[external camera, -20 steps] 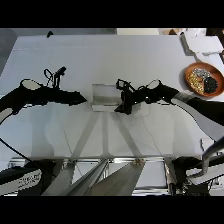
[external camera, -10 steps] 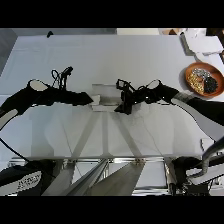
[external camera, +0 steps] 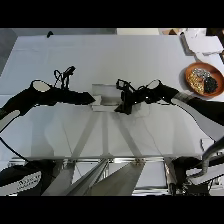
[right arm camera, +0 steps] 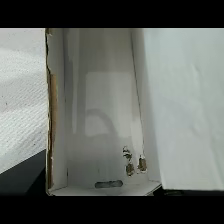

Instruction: Fold the box and place the chain.

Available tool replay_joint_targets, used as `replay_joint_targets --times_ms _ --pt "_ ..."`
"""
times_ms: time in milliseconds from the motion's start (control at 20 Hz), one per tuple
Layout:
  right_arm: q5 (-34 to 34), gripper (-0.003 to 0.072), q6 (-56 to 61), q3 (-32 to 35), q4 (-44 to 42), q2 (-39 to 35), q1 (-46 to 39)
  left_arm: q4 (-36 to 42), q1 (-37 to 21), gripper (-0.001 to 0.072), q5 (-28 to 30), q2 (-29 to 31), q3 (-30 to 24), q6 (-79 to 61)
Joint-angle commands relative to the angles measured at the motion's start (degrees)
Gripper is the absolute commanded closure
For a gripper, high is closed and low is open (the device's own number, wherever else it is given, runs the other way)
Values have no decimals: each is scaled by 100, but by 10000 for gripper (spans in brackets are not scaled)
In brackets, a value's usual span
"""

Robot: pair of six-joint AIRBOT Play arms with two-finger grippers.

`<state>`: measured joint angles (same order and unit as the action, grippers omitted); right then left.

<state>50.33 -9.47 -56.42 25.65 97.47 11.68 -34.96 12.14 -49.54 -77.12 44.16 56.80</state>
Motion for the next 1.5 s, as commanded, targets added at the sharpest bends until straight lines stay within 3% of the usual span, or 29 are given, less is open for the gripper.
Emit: replay_joint_targets --times_ms 0,250,350,450,1000,1100,1200,1350,1450 --pt "2 273 2 0 -2 4 2 105 66 364 33 4 -2 24" --pt "2 273 2 0 0 4 2 4 181 357 306 -94 -2 -7" --pt "2 273 2 0 -2 4 2 -463 267 351 313 -142 -2 -2" --pt "2 273 2 0 -2 2 2 -911 334 267 348 -177 -2 2" --pt "2 273 2 0 -2 4 2 -828 345 258 905 -164 0 15" --pt "2 273 2 0 -2 4 2 -831 345 95 885 -72 2 26" --pt "2 273 2 0 -2 4 2 -863 385 62 883 70 4 258" --pt "2 273 2 0 0 2 2 -1410 518 63 879 133 118 1067" --pt "2 273 2 0 0 4 2 -2380 713 75 841 114 256 1919"
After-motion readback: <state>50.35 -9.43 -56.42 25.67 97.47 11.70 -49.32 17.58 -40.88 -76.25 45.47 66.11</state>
